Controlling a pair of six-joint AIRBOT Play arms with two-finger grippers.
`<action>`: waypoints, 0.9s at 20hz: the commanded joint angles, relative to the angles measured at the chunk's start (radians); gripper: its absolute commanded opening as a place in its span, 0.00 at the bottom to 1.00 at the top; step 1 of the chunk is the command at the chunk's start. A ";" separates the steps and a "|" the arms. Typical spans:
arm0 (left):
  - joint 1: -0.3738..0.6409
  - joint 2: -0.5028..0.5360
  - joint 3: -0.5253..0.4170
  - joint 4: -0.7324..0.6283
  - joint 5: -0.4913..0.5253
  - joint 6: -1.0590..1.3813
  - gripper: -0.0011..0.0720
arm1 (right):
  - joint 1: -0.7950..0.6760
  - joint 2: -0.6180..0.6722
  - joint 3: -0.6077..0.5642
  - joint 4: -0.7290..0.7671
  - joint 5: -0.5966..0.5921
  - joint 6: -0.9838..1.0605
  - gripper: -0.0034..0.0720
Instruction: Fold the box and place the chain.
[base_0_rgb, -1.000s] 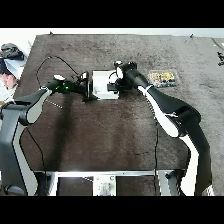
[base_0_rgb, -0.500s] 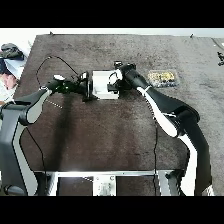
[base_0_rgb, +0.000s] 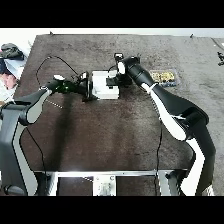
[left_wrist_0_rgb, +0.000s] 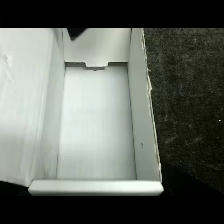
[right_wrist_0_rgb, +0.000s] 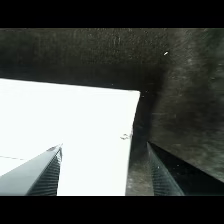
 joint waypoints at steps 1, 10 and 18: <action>0.000 -0.001 0.000 0.000 0.000 -0.001 0.59 | 0.000 0.040 0.001 -0.055 0.013 -0.032 0.81; 0.000 -0.001 0.000 0.000 0.000 -0.001 0.59 | -0.032 0.077 0.000 -0.070 -0.157 -0.234 0.30; 0.000 -0.001 0.000 0.000 0.000 -0.001 0.59 | -0.270 0.148 -0.024 -0.075 -0.038 -0.250 0.30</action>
